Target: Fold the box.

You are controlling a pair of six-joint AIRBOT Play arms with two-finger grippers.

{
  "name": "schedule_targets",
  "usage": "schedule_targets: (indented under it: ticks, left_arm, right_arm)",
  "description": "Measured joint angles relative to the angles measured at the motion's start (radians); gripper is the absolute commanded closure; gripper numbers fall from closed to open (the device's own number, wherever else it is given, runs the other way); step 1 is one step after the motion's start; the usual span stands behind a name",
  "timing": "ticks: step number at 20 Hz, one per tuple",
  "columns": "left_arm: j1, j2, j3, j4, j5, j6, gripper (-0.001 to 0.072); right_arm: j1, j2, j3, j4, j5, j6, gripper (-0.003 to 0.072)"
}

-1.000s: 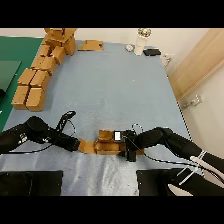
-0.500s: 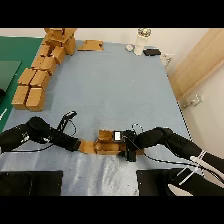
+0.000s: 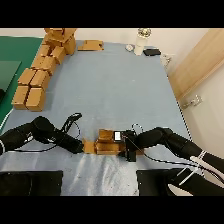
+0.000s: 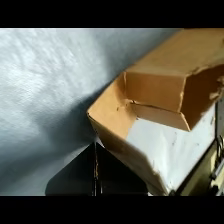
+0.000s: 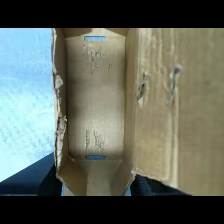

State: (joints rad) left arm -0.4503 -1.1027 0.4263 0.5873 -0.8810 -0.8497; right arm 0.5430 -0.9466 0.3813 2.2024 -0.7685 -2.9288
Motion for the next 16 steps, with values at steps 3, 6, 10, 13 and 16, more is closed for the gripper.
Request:
schedule_targets:
  ticks: [3,6,10,13,16]
  left_arm:
    - [-0.001,0.001,0.037,-0.002,-0.035,-0.007,0.07]
    - [-0.002,0.001,0.089,-0.005,-0.068,-0.028,0.0696]
    - [-0.003,0.001,0.139,-0.009,-0.094,-0.061,0.0695]
    - [-0.004,0.001,0.153,-0.024,-0.108,-0.082,0.0349]
    - [-0.005,0.001,0.158,-0.041,-0.117,-0.101,0.0407]
  right_arm:
    - [0.0,0.0,0.0,0.0,0.0,0.0,0.0184]
    - [0.0,0.0,0.0,0.0,0.0,0.0,0.0184]
    - [0.0,0.0,0.0,0.0,0.0,0.0,0.0184]
    - [0.0,0.0,0.0,0.0,0.0,0.0,0.0184]
    - [0.0,0.0,0.0,0.0,0.0,0.0,0.0184]
